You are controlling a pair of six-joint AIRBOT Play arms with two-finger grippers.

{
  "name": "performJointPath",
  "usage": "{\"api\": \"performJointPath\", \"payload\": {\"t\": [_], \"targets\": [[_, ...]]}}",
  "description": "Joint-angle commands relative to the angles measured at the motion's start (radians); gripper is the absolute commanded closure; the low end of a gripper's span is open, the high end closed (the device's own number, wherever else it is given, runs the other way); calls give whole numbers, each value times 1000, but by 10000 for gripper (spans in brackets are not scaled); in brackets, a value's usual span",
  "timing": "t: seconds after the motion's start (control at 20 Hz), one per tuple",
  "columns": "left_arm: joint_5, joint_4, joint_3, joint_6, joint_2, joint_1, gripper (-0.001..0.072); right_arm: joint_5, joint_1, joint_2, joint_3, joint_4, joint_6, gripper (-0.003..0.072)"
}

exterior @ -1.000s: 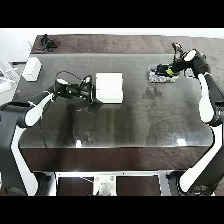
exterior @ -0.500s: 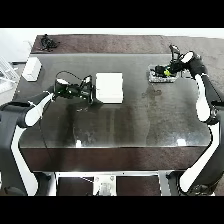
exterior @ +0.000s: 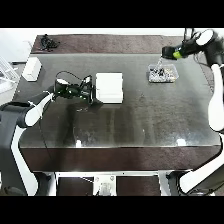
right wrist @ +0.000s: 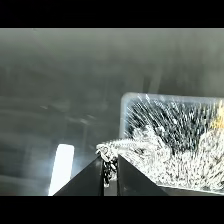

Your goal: Fold the box and place the chain.

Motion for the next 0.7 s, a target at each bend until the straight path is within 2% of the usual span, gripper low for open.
{"api": "performJointPath", "payload": {"t": [0.0, 0.35, 0.65], "targets": [[0, 0, 0, 0, 0, 1, 420, 13, 56, 154, 1, -85, 1, 684], [0, 0, 0, 0, 0, 1, 420, -28, 232, 442, 1, -121, -57, 684], [0, 0, 0, 0, 0, 1, 420, -85, 424, 548, 1, -126, -135, 684]]}}
